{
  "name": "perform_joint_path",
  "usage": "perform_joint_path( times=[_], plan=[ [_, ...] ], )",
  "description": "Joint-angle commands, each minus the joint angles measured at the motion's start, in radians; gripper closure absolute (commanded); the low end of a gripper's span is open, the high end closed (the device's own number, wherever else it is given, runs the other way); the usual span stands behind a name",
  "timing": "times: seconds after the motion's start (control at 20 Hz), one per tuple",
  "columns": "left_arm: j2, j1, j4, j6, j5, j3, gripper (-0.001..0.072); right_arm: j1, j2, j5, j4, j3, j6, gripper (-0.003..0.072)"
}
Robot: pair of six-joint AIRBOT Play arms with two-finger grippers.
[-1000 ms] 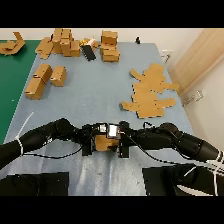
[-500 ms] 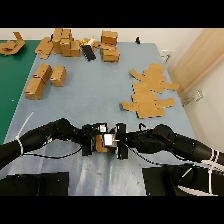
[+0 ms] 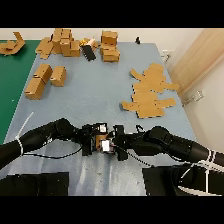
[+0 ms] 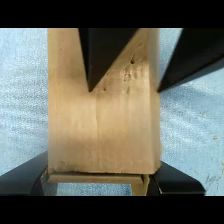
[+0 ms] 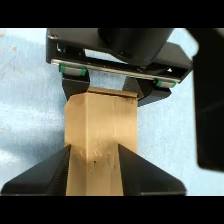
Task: Fold the box.
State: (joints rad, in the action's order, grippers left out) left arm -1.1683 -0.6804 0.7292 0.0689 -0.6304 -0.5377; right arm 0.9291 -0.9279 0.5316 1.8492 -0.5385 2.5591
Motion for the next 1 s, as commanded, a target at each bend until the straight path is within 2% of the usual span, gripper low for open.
perform_joint_path(
  times=[0.0, 0.15, 0.55, 0.6, 0.65, 0.7, 0.95],
  plan=[
    [0.001, 0.001, 0.0, 0.0, 0.0, 0.0, 0.0294, 0.002, 0.0, -0.004, -0.038, 0.0, -0.004, 0.0307],
    [0.001, 0.0, 0.0, 0.0, 0.0, 0.0, 0.0293, 0.008, 0.009, -0.004, -0.04, 0.0, -0.005, 0.035],
    [0.001, 0.001, 0.0, 0.0, 0.0, 0.0, 0.0293, 0.014, 0.039, -0.038, -0.066, 0.0, -0.012, 0.0357],
    [0.001, 0.001, 0.0, 0.0, 0.0, 0.0, 0.0293, 0.014, 0.039, -0.047, -0.071, 0.0, -0.012, 0.0381],
    [0.001, 0.001, 0.0, 0.0, 0.0, 0.0, 0.0293, 0.014, 0.039, -0.053, -0.079, -0.001, -0.012, 0.0451],
    [0.001, 0.0, 0.0, 0.0, 0.0, 0.0, 0.0294, 0.014, 0.039, -0.061, -0.082, -0.001, -0.012, 0.0464],
    [0.001, 0.001, 0.0, 0.0, 0.0, 0.0, 0.0294, 0.014, 0.036, -0.06, -0.081, 0.0, -0.02, 0.0464]
  ],
)
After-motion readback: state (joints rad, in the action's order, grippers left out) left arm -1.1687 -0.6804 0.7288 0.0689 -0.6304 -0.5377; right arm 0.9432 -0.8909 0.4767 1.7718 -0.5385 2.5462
